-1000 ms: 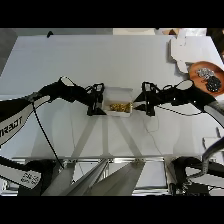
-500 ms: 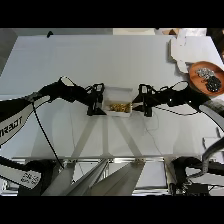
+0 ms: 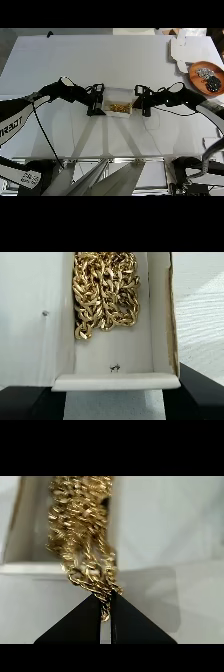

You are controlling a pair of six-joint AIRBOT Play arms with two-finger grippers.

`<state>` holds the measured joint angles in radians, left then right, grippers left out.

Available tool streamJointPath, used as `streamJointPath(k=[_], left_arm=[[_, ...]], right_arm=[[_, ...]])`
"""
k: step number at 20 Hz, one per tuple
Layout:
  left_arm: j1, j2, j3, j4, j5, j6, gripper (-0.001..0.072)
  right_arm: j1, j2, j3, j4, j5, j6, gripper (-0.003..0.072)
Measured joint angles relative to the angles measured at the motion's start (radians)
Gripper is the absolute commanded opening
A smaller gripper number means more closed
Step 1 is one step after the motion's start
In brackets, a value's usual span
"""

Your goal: Fold the box and place the chain.

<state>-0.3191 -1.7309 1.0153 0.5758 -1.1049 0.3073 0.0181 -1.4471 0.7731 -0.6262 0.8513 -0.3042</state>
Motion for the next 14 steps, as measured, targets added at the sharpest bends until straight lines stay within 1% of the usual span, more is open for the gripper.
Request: streamJointPath(k=[4, 6, 10, 14], left_arm=[[0.0, 0.0, 0.0, 0.0, 0.001, 0.001, 0.038], [0.0, 0.0, 0.0, 0.0, 0.001, 0.002, 0.038], [0.0, 0.0, 0.0, 0.0, 0.001, 0.002, 0.038], [0.0, 0.0, 0.0, 0.0, 0.001, 0.002, 0.038]], right_arm=[[0.0, 0.052, 0.0, -0.018, -0.067, 0.055, 0.0013], [0.0, 0.094, 0.0, -0.037, -0.079, 0.082, 0.0013], [0.002, 0.206, 0.0, -0.14, -0.064, 0.191, 0.0014], [0.049, 0.292, 0.001, -0.179, -0.037, 0.267, 0.0014]])
